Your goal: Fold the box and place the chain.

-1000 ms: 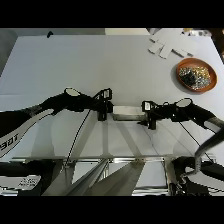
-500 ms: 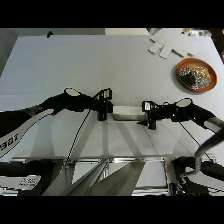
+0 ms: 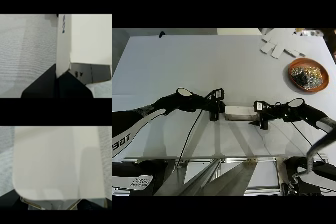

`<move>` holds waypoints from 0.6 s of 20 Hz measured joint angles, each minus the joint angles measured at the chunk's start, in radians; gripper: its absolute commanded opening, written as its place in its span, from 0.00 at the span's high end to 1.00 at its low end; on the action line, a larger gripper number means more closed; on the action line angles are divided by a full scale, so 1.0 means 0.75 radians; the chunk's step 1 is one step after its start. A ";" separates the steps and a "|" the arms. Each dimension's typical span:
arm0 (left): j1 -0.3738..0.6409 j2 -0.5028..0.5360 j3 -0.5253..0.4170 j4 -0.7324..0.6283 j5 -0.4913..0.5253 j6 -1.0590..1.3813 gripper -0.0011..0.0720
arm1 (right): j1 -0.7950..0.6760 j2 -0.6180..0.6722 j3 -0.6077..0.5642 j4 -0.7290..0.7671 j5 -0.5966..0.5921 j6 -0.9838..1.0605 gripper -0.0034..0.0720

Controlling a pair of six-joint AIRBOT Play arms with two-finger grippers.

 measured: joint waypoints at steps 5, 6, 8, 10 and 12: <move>0.000 0.000 0.000 -0.001 -0.005 0.001 0.97 | 0.000 0.000 0.000 -0.001 0.002 0.000 0.23; 0.000 0.000 0.000 -0.001 -0.006 0.000 0.97 | 0.000 0.000 0.000 -0.001 0.002 0.000 0.23; 0.000 0.000 0.000 -0.001 -0.013 0.000 0.90 | 0.000 0.000 0.000 -0.001 0.002 0.000 0.23; 0.000 -0.004 -0.003 0.028 -0.011 -0.003 0.79 | 0.001 -0.001 0.000 -0.004 0.008 -0.001 0.23; -0.001 -0.001 -0.001 0.011 -0.026 -0.003 0.48 | 0.001 -0.001 0.000 -0.003 0.007 -0.001 0.23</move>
